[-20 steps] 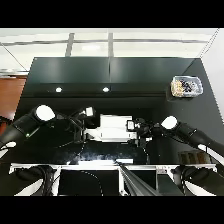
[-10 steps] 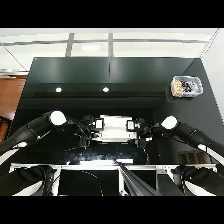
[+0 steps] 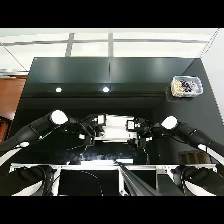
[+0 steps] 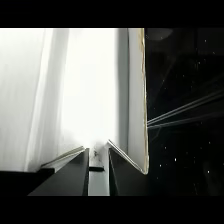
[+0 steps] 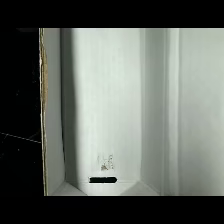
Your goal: Fold the box and place the chain.
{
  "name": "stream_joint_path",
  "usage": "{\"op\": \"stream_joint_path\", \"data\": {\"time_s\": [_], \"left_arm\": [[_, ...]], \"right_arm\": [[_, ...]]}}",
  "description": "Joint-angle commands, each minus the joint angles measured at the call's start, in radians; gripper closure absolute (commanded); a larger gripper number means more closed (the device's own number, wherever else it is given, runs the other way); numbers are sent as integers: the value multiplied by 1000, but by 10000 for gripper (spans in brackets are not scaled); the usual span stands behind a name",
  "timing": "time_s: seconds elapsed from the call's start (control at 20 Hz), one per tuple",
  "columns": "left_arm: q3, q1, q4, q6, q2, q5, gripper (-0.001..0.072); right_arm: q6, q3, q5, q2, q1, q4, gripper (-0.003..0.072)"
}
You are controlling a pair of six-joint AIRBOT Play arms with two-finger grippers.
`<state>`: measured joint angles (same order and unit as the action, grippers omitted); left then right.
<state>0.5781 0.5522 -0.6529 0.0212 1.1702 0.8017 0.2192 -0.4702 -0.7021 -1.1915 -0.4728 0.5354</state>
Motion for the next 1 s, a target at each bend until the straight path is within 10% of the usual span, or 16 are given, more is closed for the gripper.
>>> {"op": "stream_joint_path", "data": {"time_s": [0.0, 0.2, 0.35, 0.45, 0.6, 0.75, 0.95], "left_arm": [[0, 23, 40, 24, 18, -79, 554], [0, 32, 29, 24, 31, -83, 555], [0, 36, 29, 24, 31, -92, 354], [0, 36, 28, 24, 31, -92, 440], [0, 39, 29, 20, 31, -93, 350], [0, 38, 11, 19, 27, -91, 639], [0, 23, -204, -215, -60, -83, 679]], "right_arm": [[-1, 0, 0, 0, 0, 0, 484], [-1, 0, 0, 0, 0, 0, 484], [-1, 0, 0, 0, 0, 0, 484], [-1, 0, 0, 0, 0, 0, 484], [-1, 0, 0, 0, 0, 0, 484], [-1, 0, 0, 0, 0, 0, 484], [-1, 0, 0, 0, 0, 0, 484]]}}
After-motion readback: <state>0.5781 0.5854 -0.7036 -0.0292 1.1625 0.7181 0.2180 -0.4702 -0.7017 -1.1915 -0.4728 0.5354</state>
